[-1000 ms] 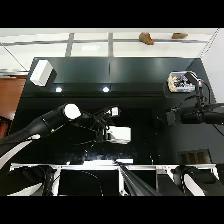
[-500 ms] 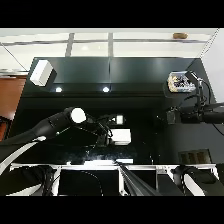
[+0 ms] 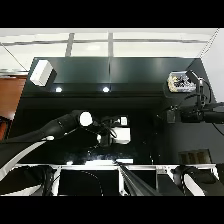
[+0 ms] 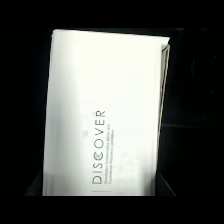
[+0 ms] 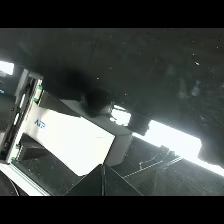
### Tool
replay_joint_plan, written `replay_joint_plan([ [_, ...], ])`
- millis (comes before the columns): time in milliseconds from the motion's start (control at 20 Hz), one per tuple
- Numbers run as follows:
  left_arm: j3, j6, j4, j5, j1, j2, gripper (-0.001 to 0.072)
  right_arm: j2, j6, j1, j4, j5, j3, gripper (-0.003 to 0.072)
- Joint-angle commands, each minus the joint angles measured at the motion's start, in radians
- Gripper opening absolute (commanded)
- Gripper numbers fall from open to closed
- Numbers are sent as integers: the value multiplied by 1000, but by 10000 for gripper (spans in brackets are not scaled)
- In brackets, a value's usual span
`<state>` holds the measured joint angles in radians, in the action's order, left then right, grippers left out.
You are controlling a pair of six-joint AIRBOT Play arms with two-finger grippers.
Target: Fold the box and place the chain.
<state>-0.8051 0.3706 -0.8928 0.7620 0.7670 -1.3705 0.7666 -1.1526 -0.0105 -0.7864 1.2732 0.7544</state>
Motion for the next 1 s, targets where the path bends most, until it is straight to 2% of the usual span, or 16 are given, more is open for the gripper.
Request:
replay_joint_plan([
  [0,-24,190,-178,97,-98,57,285,-1,0,0,-4,-5,-1,15],
  [150,-24,348,-291,180,-335,139,285,-1,0,0,-5,-23,-1,15],
  [350,-24,472,-308,253,-755,175,286,-1,0,0,-5,-43,-1,15],
  [450,-25,506,-306,235,-954,174,286,-1,0,0,-5,-48,-1,15],
  [550,-26,509,-283,169,-1099,174,287,-1,-1,0,-4,-53,-1,15],
  [650,-50,509,-275,89,-1184,164,287,-1,-8,0,-5,-65,-1,15],
  [750,-115,509,-274,48,-1235,111,287,0,-11,0,-5,-79,-1,15],
  [950,-311,509,-270,69,-1238,-85,288,0,-11,0,-4,-115,-1,15],
])
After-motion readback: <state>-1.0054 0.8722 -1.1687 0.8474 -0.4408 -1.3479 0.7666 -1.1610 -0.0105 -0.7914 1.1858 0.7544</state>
